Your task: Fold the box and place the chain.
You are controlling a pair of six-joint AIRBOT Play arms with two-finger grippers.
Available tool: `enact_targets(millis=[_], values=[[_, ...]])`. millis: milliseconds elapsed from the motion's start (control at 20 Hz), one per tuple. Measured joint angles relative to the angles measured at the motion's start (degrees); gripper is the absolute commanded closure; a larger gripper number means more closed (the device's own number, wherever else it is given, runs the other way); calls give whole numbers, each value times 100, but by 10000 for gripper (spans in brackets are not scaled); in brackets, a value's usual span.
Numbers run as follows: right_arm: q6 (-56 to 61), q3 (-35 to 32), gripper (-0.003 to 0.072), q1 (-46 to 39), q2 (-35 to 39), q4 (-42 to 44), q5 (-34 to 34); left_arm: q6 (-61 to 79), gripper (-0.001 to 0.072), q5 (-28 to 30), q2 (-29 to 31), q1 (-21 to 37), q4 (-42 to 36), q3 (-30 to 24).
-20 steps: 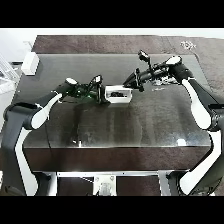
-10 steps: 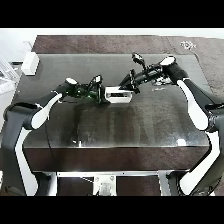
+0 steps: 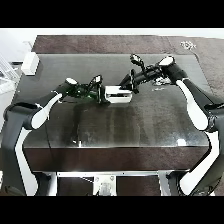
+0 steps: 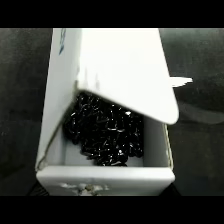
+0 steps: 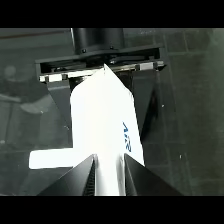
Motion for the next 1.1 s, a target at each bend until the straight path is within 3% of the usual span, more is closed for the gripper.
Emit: enact_targets(millis=[300,1100], values=[[22,-83,469,0,-2,72,258,0,226,0,0,0,0,0],[-114,-400,472,7,20,55,-258,-2,226,4,-2,0,0,0]])
